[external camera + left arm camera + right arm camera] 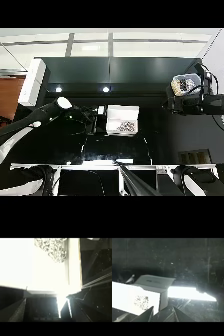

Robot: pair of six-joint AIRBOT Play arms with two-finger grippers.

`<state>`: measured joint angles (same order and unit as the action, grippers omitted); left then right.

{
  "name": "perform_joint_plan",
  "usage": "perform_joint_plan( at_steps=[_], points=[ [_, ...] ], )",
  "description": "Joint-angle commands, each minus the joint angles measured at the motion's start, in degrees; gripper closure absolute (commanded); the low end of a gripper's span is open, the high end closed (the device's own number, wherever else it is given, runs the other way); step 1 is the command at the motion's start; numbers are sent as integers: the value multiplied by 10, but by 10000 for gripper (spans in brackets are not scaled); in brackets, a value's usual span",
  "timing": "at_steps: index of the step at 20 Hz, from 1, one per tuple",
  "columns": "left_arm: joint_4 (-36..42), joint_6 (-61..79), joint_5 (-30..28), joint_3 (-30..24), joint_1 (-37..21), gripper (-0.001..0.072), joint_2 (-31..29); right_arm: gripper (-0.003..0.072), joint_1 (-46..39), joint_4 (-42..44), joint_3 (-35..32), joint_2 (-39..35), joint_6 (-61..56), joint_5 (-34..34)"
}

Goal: Fold the box and place the chain.

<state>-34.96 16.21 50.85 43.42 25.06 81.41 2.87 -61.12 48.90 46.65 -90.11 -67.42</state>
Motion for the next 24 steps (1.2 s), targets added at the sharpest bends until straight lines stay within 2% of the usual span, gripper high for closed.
perform_joint_plan(
  at_steps=[1, 11, 12, 13, 14, 16, 18, 19, 20, 21, 24],
  points=[
    [4, 9, 8, 10, 8, -9, 17, 393, 1, 0, 0, 0, -1, -1],
    [30, 9, -11, 10, 28, 1, 18, 393, 1, -1, 0, 0, -1, -1],
    [30, 9, -11, 10, 28, 48, 19, 393, 1, -2, 0, 0, -1, 0],
    [31, 9, -10, 10, 28, 184, 19, 393, 1, -5, 0, 0, -1, 0],
    [31, 10, -8, 10, 28, 290, 18, 393, 0, -7, -3, 0, -1, 3],
    [30, 10, -10, 10, 28, 309, 19, 394, 1, -6, -17, 0, -1, 28],
    [30, 10, -10, 10, 28, 309, 18, 391, 7, 1, -35, 11, -1, 81],
    [30, 10, -10, 10, 28, 309, 18, 290, 15, 12, -34, 27, -1, 106],
    [30, 10, -11, 10, 28, 309, 18, 33, 24, 39, -31, 51, 4, 139],
    [30, 10, -11, 10, 28, 309, 18, -34, 37, 68, -21, 80, 38, 169],
    [30, 10, -11, 10, 28, 309, 18, -34, 87, 82, 11, 169, 110, 257]
  ],
)
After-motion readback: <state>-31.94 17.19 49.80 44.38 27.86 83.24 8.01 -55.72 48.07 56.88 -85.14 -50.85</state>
